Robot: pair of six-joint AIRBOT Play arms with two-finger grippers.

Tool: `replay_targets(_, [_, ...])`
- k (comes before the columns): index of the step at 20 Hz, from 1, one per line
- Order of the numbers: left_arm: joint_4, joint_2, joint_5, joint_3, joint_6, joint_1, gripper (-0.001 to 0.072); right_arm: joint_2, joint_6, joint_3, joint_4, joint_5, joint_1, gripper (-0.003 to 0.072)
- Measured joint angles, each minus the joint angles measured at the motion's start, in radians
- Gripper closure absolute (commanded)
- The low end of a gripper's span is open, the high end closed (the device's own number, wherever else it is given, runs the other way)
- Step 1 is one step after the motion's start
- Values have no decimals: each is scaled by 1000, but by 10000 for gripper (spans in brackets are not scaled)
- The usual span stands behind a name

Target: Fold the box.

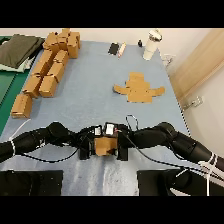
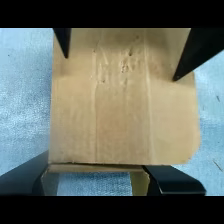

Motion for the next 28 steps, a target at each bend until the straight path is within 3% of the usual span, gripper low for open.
replay_targets(16, [0,0,0,0,0,0,193,-10,214,-31,-426,161,235,108])
replay_targets(19, [-1,0,0,0,0,0,193,-10,260,-35,-505,176,247,183])
replay_targets(22, [-1,0,0,0,-1,0,193,-8,283,-37,-544,180,251,187])
replay_targets(23, [-1,0,1,0,-2,0,193,-7,289,-37,-552,182,252,236])
replay_targets(28, [0,0,2,0,0,0,193,23,323,-37,-573,182,274,242])
